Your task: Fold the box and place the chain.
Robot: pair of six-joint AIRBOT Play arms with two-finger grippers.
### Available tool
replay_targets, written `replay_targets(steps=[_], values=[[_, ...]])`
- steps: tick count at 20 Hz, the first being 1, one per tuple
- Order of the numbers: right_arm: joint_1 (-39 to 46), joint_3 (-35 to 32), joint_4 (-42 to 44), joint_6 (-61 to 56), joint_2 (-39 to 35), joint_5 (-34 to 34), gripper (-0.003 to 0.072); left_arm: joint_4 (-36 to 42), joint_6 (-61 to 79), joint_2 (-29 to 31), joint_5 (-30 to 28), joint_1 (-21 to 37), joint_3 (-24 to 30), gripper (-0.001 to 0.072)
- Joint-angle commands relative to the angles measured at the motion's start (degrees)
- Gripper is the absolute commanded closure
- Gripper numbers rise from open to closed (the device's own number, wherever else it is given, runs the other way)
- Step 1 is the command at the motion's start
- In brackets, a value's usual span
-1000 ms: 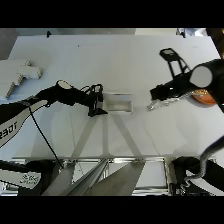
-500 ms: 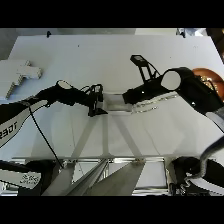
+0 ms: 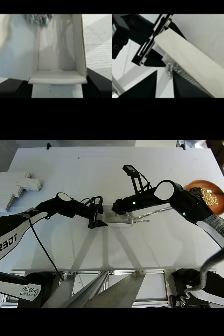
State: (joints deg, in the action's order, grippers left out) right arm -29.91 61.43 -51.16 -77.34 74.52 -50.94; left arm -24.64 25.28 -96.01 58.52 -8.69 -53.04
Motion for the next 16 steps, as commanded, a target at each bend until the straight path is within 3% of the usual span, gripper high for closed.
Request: replay_targets(steps=[1,5,8,12,16], values=[[0.13,0.07,-0.42,1.33,0.13,-1.38,0.0427,-0.02,0.00,0.00,-0.02,0.02,-0.02,0.0314],[0.13,0.07,-2.16,1.36,-0.04,-2.82,0.0427,-0.02,0.00,0.00,-0.02,0.02,-0.02,0.0314],[0.13,0.07,-11.80,1.20,-2.73,-4.79,0.0417,-0.02,0.00,0.00,0.00,0.02,-0.02,0.0314],[4.83,0.07,-25.92,2.47,-8.22,-8.52,0.0247,-0.02,0.00,0.00,-0.02,0.02,-0.02,0.0314],[13.70,0.04,-35.36,4.76,-7.50,-16.48,0.0228,-0.02,0.00,0.00,0.00,0.02,-0.02,0.0314]])
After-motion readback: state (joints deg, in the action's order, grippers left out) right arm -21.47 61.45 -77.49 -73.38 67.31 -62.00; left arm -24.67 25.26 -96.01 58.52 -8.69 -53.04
